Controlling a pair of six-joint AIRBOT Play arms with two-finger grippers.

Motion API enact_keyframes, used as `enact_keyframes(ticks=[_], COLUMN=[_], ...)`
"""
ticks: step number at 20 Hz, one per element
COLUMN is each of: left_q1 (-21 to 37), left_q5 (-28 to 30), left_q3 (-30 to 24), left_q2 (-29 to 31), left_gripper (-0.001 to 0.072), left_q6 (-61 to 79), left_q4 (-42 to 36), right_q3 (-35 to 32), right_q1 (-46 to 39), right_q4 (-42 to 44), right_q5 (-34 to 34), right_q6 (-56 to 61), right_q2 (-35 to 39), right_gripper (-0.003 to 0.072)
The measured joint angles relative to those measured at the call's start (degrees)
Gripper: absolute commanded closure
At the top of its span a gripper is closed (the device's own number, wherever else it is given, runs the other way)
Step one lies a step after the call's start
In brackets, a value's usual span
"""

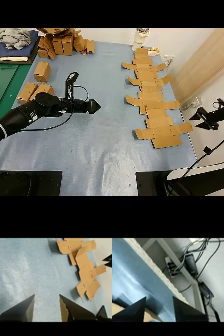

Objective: Fold the box.

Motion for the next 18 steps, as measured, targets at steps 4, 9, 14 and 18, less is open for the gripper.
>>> enact_keyframes(ticks=[4, 9, 14, 18], left_q1=[0.0, 0.0, 0.0, 0.0], left_q5=[-2.56, -5.62, -6.67, -6.86], left_q3=[0.0, 0.0, 0.0, 0.0], left_q2=[0.0, 0.0, 0.0, 0.0], left_gripper=[0.0248, 0.0247, 0.0248, 0.0248], left_q6=[-0.59, -0.76, -0.81, -0.81], left_q4=[-0.09, -0.11, -0.13, -0.13], right_q3=[-3.37, -3.93, -0.9, -1.31], right_q1=[-0.92, -1.22, -1.22, -1.22], right_q4=[3.04, 4.98, 5.64, 6.4], right_q5=[2.32, 3.26, 4.33, 5.92], right_q6=[-5.66, -8.26, -9.05, -9.75], right_q2=[0.0, 1.25, 2.95, 3.48], right_gripper=[0.0163, 0.0164, 0.0163, 0.0181])
